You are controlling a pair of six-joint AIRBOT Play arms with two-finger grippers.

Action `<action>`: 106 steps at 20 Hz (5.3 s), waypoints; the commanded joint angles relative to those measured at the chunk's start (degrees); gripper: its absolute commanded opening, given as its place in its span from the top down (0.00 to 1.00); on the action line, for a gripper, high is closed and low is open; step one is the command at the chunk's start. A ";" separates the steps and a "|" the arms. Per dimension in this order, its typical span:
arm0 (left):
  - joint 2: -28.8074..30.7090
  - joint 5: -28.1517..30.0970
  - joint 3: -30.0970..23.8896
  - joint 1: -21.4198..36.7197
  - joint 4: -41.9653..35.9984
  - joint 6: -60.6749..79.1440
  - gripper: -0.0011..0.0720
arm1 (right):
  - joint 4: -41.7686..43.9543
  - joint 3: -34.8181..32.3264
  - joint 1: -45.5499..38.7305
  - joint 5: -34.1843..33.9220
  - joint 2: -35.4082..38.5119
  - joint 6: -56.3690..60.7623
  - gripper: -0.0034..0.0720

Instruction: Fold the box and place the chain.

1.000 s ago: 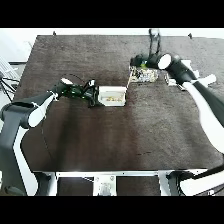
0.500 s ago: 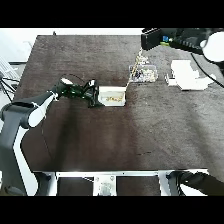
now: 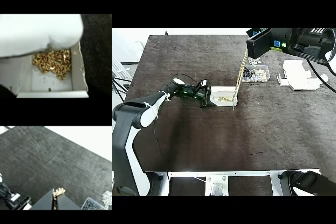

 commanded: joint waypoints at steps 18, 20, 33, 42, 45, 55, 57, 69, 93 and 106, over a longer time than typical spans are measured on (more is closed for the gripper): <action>0.02 0.00 0.04 0.02 0.02 0.00 0.26 | -0.26 -4.20 2.67 -4.33 -13.09 5.05 0.94; 0.02 0.00 0.04 0.04 0.02 0.00 0.26 | 2.08 -8.33 2.67 -4.39 -14.10 5.64 0.94; 0.02 0.00 0.04 0.02 0.02 0.00 0.26 | 10.73 -28.50 2.60 -22.82 -21.35 5.60 0.94; 0.02 -0.02 0.04 0.02 0.02 0.00 0.26 | 8.76 -19.78 0.68 -23.85 -12.55 4.90 0.94; 0.02 -0.02 0.04 0.02 0.02 0.00 0.26 | 8.52 -20.52 -0.24 -22.95 -12.17 4.94 0.94; 0.02 0.00 0.04 0.04 0.02 0.00 0.26 | 9.60 -33.40 -0.31 -28.13 -12.52 5.16 0.94; 0.02 0.00 0.04 0.02 0.02 0.00 0.26 | 9.60 -35.76 -0.31 -30.99 -12.59 5.16 0.94; 0.02 0.00 0.04 0.02 0.02 0.00 0.26 | 9.62 -34.47 -3.78 -36.48 -18.51 5.18 0.70; 0.02 0.00 0.04 0.02 0.00 0.00 0.26 | 51.93 -12.11 -20.04 -2.10 -26.12 -60.06 0.57; 0.02 0.00 0.04 0.02 0.02 0.00 0.26 | 62.49 0.35 -22.91 21.59 -40.79 -65.18 0.57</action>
